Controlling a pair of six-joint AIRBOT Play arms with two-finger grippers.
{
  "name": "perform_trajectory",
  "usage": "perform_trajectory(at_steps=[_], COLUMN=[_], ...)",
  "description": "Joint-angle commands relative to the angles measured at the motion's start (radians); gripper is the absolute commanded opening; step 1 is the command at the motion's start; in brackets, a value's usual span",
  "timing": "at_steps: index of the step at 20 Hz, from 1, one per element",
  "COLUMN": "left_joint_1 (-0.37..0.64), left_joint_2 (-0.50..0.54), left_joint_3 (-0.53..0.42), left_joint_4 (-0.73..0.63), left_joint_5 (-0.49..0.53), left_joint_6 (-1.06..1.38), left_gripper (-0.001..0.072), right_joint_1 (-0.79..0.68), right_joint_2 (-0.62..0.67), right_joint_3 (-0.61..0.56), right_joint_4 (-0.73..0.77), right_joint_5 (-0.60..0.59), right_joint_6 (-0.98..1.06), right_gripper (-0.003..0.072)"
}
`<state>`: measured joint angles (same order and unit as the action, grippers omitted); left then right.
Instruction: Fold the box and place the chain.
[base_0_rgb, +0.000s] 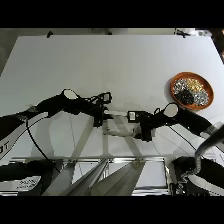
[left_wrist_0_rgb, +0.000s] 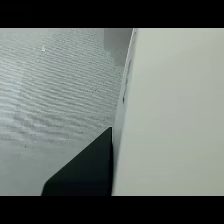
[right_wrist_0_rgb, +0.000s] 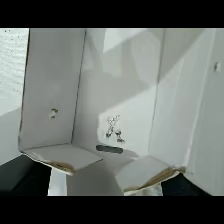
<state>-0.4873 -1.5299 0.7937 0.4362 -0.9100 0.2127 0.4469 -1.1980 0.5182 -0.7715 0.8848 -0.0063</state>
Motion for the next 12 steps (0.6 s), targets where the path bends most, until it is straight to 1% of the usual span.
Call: perform_trajectory(at_steps=[1,2,3,4,7,8,9,12], left_joint_1=[0.000,0.000,0.000,0.000,0.000,0.000,0.000,0.000], left_joint_2=[0.000,0.000,0.000,0.000,0.000,0.000,0.000,0.000], left_joint_3=[0.001,0.001,0.001,0.001,0.001,0.001,0.001,0.001], left_joint_4=[-0.001,-0.001,-0.001,-0.001,-0.001,-0.001,-0.001,-0.001], left_joint_5=[0.001,0.001,0.001,0.001,0.001,0.001,0.001,0.001], left_joint_6=[0.000,0.000,0.000,0.000,0.000,0.000,0.000,0.000], left_gripper=[0.0012,0.0012,0.0012,0.0012,0.0012,0.0012,0.0012,0.0012], right_joint_1=[0.001,0.001,0.001,0.001,0.000,-0.007,-0.015,-0.046], right_joint_2=[0.000,0.000,0.000,0.000,0.000,0.000,0.000,0.000], right_joint_3=[0.001,0.001,0.001,0.001,0.001,0.001,0.001,0.002], right_joint_4=[0.038,0.039,0.037,0.034,0.009,-0.004,-0.019,-0.047], right_joint_5=[-0.085,-0.102,-0.115,-0.125,-0.166,-0.181,-0.194,-0.210], right_joint_6=[0.025,0.025,0.024,0.024,0.023,0.013,-0.010,-0.056], right_gripper=[0.0650,0.0644,0.0575,0.0535,0.0520,0.0475,0.0415,0.0407])
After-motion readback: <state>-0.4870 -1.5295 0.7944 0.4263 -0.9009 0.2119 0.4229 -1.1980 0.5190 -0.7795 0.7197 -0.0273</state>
